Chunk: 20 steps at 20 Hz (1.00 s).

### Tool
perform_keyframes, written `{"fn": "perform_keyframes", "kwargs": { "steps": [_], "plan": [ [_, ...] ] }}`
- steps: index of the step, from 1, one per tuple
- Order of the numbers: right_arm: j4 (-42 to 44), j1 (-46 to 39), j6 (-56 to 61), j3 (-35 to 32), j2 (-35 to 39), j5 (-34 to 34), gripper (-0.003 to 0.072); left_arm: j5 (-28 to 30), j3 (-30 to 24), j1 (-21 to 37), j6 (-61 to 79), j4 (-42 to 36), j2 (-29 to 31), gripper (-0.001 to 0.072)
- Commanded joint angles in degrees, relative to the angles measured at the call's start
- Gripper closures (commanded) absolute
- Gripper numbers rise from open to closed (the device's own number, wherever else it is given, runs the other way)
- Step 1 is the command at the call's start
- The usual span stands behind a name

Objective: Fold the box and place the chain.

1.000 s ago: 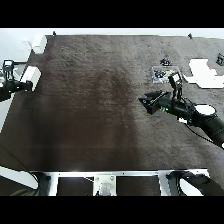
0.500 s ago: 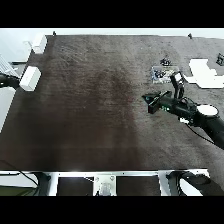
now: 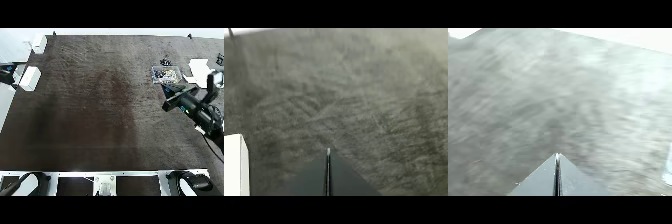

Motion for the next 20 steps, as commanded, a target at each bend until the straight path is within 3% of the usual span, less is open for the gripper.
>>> {"fn": "perform_keyframes", "kwargs": {
  "steps": [1,6,9,12,20],
  "plan": [
    [-0.26,0.04,1.86,-7.26,7.41,-7.93,0.0675,3.39,-15.78,0.04,8.76,-9.07,14.08,0.0696],
    [-0.26,0.04,1.86,-15.96,13.79,-10.75,0.0676,7.8,-35.52,0.07,10.32,-10.49,29.9,0.0695],
    [-0.26,0.04,1.84,-19.12,16.76,-14.99,0.0676,8.31,-43.85,0.07,10.29,-12.31,36.22,0.0695],
    [-0.26,0.04,1.84,-21.24,18.73,-15.8,0.0676,6.51,-46.56,0.07,10.1,-12.63,39.28,0.0695],
    [-0.26,0.04,1.84,-24.35,18.88,-15.54,0.0674,0.9,-46.53,0.07,6.99,-12.59,39.23,0.0689]
  ]
}}
